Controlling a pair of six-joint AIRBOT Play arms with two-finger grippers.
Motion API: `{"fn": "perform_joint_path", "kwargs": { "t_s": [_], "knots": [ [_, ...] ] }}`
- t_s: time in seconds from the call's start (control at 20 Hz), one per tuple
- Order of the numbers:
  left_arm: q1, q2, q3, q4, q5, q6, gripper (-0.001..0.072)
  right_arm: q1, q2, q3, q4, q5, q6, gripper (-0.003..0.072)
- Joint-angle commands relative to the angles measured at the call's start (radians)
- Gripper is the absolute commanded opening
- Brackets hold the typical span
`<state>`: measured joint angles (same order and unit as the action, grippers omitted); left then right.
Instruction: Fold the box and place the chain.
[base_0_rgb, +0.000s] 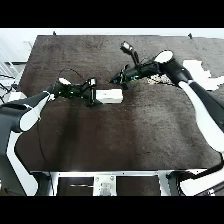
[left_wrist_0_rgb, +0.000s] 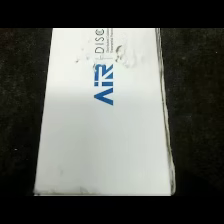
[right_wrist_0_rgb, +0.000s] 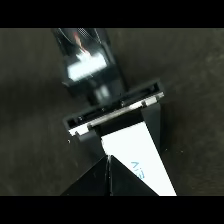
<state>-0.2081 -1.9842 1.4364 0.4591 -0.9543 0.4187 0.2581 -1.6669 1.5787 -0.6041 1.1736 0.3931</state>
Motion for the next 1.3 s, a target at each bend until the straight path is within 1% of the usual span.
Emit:
{"fn": "perform_joint_path", "kwargs": {
  "t_s": [0.0, 0.1, 0.25, 0.45, 0.55, 0.6, 0.65, 0.7, 0.85, 1.05, 1.15, 1.25],
  "knots": [
    [0.0, 0.001, 0.0, 0.0, 0.0, 0.0, 0.0419, -0.008, 0.205, -0.143, -0.027, -0.134, 0.09, 0.0006],
    [0.0, 0.001, 0.0, 0.0, 0.0, 0.0, 0.0419, -0.024, 0.363, -0.303, -0.078, -0.28, 0.132, 0.0007],
    [0.0, 0.001, 0.0, 0.0, 0.0, 0.0, 0.0419, -0.078, 0.587, -0.578, -0.08, -0.458, 0.142, 0.0008],
    [0.0, 0.001, 0.0, -0.003, -0.005, 0.0, 0.0419, -0.136, 0.821, -0.899, -0.077, -0.682, 0.155, 0.0009],
    [0.0, 0.001, 0.0, -0.013, -0.008, 0.0, 0.0418, -0.143, 0.903, -1.007, -0.078, -0.772, 0.146, 0.0009],
    [0.0, 0.001, 0.0, -0.018, -0.008, -0.001, 0.0418, -0.143, 0.928, -1.042, -0.078, -0.808, 0.146, 0.0009],
    [0.0, 0.001, 0.0, -0.026, -0.014, -0.012, 0.0356, -0.145, 0.948, -1.07, -0.078, -0.832, 0.146, 0.0009],
    [0.001, 0.007, 0.001, -0.023, -0.03, -0.021, 0.0015, -0.148, 0.961, -1.086, -0.078, -0.837, 0.146, 0.0009],
    [0.024, 0.053, 0.001, -0.024, -0.069, -0.08, 0.0016, -0.148, 0.968, -1.103, -0.081, -0.837, 0.146, 0.0009],
    [0.095, 0.165, -0.005, -0.037, -0.11, -0.256, 0.0012, -0.148, 0.969, -1.103, -0.08, -0.837, 0.146, 0.0009],
    [0.146, 0.23, -0.013, -0.042, -0.073, -0.353, 0.0012, -0.148, 0.969, -1.103, -0.08, -0.837, 0.146, 0.001],
    [0.207, 0.288, -0.026, -0.041, 0.039, -0.453, 0.0012, -0.148, 0.969, -1.103, -0.08, -0.837, 0.146, 0.001]
  ]
}}
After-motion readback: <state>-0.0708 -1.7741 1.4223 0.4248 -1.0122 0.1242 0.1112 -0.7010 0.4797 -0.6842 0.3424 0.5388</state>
